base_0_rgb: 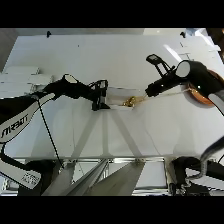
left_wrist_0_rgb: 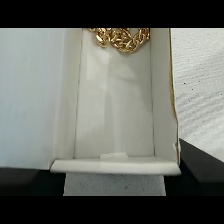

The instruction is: Fold the box and place the chain.

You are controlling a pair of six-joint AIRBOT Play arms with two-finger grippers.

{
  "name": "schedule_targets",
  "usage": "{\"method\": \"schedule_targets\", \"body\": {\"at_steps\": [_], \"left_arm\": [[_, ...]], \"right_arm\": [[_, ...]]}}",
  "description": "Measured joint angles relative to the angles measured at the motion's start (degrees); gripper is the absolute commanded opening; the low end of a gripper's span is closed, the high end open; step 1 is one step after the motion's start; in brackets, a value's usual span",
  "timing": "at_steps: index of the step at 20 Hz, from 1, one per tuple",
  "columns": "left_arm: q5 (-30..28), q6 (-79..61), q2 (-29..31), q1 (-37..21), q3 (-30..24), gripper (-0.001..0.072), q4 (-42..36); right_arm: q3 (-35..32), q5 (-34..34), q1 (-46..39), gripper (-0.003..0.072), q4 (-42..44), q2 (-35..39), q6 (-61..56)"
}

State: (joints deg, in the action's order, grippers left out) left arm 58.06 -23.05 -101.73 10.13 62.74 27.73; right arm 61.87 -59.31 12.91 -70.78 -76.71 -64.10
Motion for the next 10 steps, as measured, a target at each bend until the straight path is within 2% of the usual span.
{"method": "schedule_targets", "body": {"at_steps": [5,10], "left_arm": [[0.0,0.0,0.0,0.0,0.0,0.0278,0.0],[0.0,0.0,0.0,0.0,0.0,0.0278,0.0]], "right_arm": [[0.0,-0.5,5.4,0.0012,4.7,2.0,0.0],[0.0,2.1,9.8,0.0008,10.3,2.4,0.8]]}}
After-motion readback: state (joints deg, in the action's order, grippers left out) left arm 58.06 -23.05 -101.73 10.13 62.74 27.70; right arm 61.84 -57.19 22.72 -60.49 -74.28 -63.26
